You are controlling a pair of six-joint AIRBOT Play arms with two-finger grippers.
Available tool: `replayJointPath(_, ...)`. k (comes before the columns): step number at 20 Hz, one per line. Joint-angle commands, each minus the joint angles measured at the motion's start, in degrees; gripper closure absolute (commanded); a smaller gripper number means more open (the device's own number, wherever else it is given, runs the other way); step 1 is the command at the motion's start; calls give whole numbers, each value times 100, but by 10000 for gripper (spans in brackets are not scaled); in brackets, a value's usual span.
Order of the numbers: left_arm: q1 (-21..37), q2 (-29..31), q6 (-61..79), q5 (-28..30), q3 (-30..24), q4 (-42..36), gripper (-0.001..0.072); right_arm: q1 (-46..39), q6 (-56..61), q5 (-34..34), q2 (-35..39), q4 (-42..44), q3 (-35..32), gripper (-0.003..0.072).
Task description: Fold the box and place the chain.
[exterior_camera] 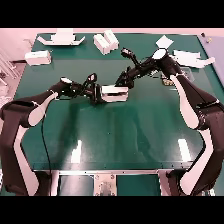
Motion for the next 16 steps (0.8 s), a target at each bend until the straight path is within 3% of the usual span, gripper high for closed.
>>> replayJointPath(1,0,4,-7,15,2,2,77,-2,0,109,70,-7,2,500)
replayJointPath(7,2,4,-4,15,2,2,77,-85,149,205,140,-260,-369,501)
replayJointPath(13,0,4,-4,17,2,2,77,-133,-236,-201,337,-116,-704,513)
replayJointPath(15,0,4,-4,17,2,2,77,-116,-286,-306,337,-9,-704,386)
replayJointPath(16,0,4,-4,17,2,2,77,-105,-289,-306,337,24,-704,386)
